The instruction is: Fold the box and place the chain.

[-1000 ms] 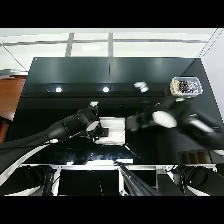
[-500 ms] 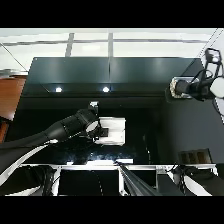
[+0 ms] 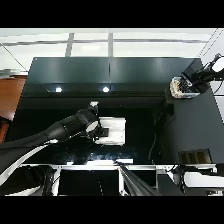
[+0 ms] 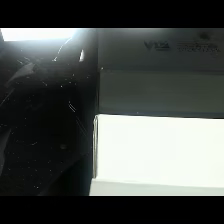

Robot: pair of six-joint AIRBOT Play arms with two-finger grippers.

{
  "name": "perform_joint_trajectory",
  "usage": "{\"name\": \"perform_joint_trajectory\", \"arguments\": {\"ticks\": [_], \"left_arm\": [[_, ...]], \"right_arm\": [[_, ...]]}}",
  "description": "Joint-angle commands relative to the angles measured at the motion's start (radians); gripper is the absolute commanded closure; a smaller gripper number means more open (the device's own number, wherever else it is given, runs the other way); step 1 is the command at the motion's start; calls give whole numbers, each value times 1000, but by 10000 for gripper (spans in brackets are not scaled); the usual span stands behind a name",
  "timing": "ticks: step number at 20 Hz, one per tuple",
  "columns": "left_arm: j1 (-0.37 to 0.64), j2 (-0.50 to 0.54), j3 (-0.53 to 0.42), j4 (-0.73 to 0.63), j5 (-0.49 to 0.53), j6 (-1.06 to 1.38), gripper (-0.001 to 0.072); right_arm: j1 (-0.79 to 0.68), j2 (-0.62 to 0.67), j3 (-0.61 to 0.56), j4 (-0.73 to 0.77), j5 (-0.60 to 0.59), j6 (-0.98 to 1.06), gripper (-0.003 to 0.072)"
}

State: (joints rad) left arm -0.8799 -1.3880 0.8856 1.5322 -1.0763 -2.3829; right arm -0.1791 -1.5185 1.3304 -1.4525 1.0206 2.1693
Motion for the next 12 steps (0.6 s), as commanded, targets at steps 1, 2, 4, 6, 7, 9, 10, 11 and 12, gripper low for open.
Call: {"name": "perform_joint_trajectory", "arguments": {"ticks": [1, 2, 4, 6, 7, 9, 10, 11, 12], "left_arm": [[-1, 0, 0, 0, -2, 0, 678], [-1, 0, 0, 0, -2, 0, 678], [-1, 0, 0, 0, -2, 0, 678], [-1, 0, 0, 0, -2, 0, 678], [0, 0, 0, 0, -2, 0, 678], [0, 0, 0, 0, -2, 0, 678], [0, 0, 0, 0, -1, 0, 678], [0, 0, 0, 0, -2, 0, 678], [0, 0, 0, 0, -2, 0, 678]], "right_arm": [[-16, -104, 72, 74, 33, 108, 160], [-16, -118, 72, 101, 34, 116, 160], [-14, -138, 72, 117, 34, 131, 160], [-14, -149, 72, 117, 34, 132, 160], [-14, -152, 72, 117, 35, 132, 160], [-13, -158, 72, 117, 31, 132, 160], [-13, -162, 72, 116, 24, 132, 160], [-13, -167, 72, 115, 19, 132, 160], [-13, -173, 72, 116, 14, 132, 159]]}}
